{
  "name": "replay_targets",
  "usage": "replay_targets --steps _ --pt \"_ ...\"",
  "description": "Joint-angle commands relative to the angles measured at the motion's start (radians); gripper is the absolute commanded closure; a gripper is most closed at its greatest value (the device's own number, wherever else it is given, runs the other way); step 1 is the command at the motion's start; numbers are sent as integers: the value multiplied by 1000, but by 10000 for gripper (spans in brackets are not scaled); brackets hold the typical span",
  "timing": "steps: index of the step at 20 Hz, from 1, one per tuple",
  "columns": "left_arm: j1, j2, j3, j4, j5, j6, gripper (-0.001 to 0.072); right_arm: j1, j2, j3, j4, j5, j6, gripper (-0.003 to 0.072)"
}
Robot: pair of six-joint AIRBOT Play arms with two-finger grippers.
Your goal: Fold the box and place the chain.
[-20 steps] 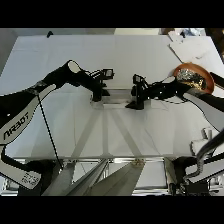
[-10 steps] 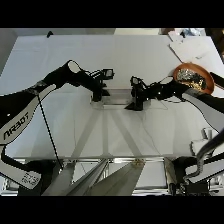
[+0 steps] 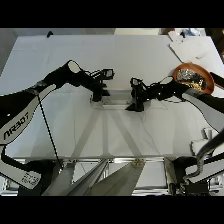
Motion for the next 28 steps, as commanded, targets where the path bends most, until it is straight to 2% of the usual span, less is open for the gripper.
replay_targets --steps 1,12,13,16,28 --pt "0 -1 0 0 0 0 695 1 1 0 -2 1 1 -2" --pt "0 -1 0 0 0 0 695 1 1 0 -2 1 1 3" --pt "0 -1 0 0 0 0 695 1 1 0 -2 1 1 28" --pt "0 -1 0 0 0 0 695 1 1 0 -2 1 1 167" --pt "0 -1 0 0 0 0 695 1 1 0 -2 1 1 168"
